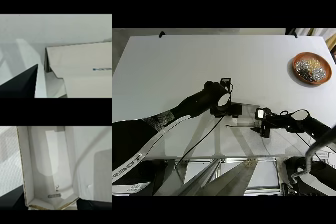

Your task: Fold the box and place the chain.

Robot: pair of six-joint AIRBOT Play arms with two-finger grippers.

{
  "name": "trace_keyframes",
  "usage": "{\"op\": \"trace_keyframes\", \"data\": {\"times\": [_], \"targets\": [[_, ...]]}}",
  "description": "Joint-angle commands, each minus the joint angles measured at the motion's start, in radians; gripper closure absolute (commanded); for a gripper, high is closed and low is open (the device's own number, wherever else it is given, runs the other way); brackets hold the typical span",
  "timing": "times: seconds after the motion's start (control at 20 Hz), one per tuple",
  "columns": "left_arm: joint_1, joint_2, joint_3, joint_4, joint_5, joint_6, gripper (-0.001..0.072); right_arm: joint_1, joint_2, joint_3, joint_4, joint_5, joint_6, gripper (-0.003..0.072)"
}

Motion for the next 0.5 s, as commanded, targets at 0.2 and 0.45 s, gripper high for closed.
{"op": "trace_keyframes", "data": {"times": [0.2,0.45], "targets": [[-0.033,-0.059,0.013,-0.008,-0.060,-0.011,0.0289,0.000,0.001,0.000,0.000,0.002,-0.001,0.0287],[-0.045,-0.099,0.013,-0.023,-0.055,-0.042,0.0392,0.000,0.001,0.000,0.000,0.002,-0.001,0.0287]]}}
